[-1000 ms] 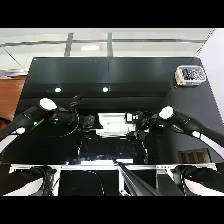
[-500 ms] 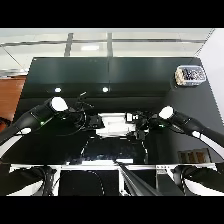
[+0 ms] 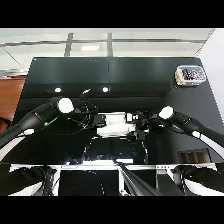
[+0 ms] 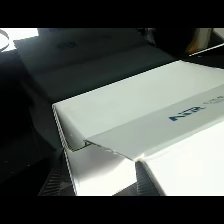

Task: Fold the box and place the chain.

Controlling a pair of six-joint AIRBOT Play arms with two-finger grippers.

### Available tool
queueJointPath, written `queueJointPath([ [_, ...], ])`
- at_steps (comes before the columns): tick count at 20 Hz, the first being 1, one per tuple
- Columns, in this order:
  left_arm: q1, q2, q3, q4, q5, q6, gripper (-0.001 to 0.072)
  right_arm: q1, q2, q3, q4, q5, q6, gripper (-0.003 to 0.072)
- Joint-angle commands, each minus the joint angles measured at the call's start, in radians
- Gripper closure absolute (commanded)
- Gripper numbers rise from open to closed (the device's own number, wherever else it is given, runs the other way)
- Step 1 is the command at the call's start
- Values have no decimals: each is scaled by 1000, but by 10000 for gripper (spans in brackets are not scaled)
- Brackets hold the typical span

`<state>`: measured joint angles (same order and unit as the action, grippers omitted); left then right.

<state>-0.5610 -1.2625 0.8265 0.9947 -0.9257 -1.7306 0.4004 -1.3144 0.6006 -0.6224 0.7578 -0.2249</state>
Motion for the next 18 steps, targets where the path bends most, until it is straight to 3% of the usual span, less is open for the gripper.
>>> queueJointPath([
  [1, -6, 1, 7, 14, -6, -29, 213, 1, 0, 0, 0, 0, 0, 550],
  [7, -51, 1, 7, 23, 9, -67, 214, 1, 0, 0, 0, 0, 0, 550],
  [11, -85, 1, 7, 169, 29, -218, 214, 1, 0, 0, 0, 0, 0, 550],
  [18, -136, 0, 7, 288, 29, -328, 215, 1, 0, 0, 0, 0, 0, 550],
])
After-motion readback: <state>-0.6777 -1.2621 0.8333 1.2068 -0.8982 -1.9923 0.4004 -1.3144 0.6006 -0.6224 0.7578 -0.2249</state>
